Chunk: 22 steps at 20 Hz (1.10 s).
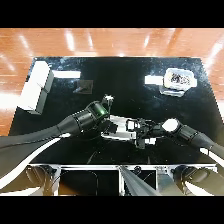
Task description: Fold the box and place the chain.
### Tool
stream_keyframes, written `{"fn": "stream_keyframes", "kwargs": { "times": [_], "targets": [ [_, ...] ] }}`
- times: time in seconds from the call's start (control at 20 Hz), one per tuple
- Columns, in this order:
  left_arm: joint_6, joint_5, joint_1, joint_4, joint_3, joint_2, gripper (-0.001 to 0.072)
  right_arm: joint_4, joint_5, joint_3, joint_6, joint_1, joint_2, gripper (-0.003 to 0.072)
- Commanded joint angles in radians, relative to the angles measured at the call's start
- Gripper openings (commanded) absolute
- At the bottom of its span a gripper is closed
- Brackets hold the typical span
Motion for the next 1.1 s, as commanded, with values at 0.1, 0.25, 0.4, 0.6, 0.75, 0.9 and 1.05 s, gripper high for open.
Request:
{"fn": "stream_keyframes", "kwargs": {
  "times": [0.1,0.25,0.4,0.6,0.75,0.9,1.05],
  "targets": [
    [0.001,0.002,0.0,-0.007,0.001,-0.001,0.0402,0.0,0.0,0.0,0.0,0.0,0.001,0.0537],
    [0.001,0.003,0.0,-0.007,0.001,-0.004,0.0402,0.0,0.0,0.0,0.0,0.0,0.001,0.0537],
    [0.001,0.002,0.0,-0.007,0.001,-0.006,0.0402,0.0,0.0,0.0,0.0,0.0,0.001,0.0538],
    [0.001,0.002,0.0,-0.007,0.001,-0.006,0.0402,0.0,0.0,0.0,0.0,0.0,0.001,0.0537],
    [0.002,0.002,0.0,-0.007,0.001,-0.006,0.0401,0.0,0.0,0.0,0.0,0.0,0.001,0.0537],
    [0.002,0.003,0.0,-0.007,0.001,-0.006,0.0401,0.001,0.0,0.0,0.0,0.0,0.001,0.0537],
    [0.002,0.003,0.0,-0.007,0.001,-0.006,0.026,0.0,0.0,0.0,0.0,0.0,0.001,0.0537]
  ]
}}
